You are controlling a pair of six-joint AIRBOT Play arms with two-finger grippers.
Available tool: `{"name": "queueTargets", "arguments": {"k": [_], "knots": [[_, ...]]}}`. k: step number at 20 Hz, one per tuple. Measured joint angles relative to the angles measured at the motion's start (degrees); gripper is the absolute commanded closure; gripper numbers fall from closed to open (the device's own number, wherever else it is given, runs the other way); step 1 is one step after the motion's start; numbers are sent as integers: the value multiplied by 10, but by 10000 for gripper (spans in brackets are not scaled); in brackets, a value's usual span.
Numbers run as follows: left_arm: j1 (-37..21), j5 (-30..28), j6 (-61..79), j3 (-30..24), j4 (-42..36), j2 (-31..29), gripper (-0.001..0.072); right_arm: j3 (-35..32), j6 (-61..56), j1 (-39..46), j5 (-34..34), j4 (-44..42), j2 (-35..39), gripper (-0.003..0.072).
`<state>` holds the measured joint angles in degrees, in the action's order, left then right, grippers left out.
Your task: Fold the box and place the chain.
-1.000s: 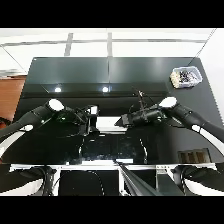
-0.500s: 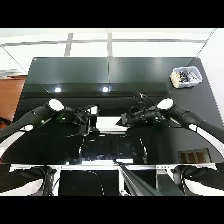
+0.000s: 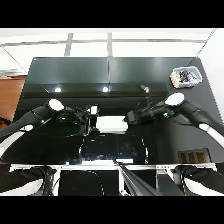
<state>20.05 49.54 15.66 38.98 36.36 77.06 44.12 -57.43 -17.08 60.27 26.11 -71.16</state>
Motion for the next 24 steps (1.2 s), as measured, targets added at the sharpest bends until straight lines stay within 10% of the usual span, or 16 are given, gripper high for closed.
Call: {"name": "queueTargets", "arguments": {"k": [3, 5, 6, 15, 24], "knots": [[0, -9, -6, 0, -8, -1, 275, 20, -1, 71, 54, 31, 68, 674], [0, -12, -8, 0, -11, -3, 10, 26, -15, 127, 91, 57, 115, 675], [0, -13, -9, 0, -13, -8, -6, 28, -22, 153, 108, 67, 135, 674], [4, 5, -54, 23, -21, -95, -2, 32, -64, 291, 211, 148, 236, 674], [85, 7, -186, 154, -35, 39, -2, 32, -72, 302, 196, 159, 243, 675]]}}
